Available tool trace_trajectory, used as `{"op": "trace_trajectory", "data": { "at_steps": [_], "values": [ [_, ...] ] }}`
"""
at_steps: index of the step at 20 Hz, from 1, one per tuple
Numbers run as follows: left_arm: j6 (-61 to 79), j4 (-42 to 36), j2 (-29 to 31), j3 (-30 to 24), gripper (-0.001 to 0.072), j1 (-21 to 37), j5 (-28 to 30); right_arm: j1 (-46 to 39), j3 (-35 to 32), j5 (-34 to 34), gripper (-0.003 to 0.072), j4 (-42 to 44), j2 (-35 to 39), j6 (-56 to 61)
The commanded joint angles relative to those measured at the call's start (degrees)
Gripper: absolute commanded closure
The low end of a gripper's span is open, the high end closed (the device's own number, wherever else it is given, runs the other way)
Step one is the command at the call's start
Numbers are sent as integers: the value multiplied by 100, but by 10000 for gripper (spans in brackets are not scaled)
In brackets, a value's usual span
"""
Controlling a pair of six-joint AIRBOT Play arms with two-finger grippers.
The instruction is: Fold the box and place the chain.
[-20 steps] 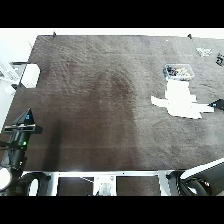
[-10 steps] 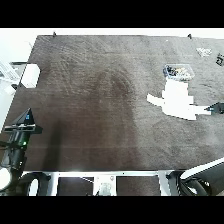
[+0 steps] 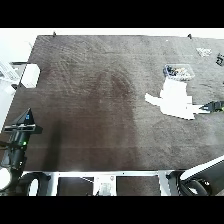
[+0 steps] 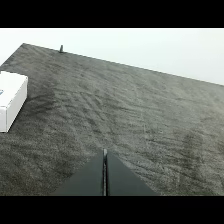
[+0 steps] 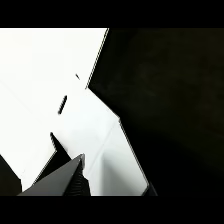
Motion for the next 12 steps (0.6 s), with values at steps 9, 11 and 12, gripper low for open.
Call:
{"op": "trace_trajectory", "data": {
  "at_steps": [9,11,12],
  "values": [
    [0,2,4,-2,688,0,0,680,-181,332,315,407,-122,0],
    [2,2,4,-2,688,0,0,730,-227,330,279,472,-122,0],
    [2,2,4,-2,687,0,2,752,-232,332,280,492,-122,2]
  ]
}}
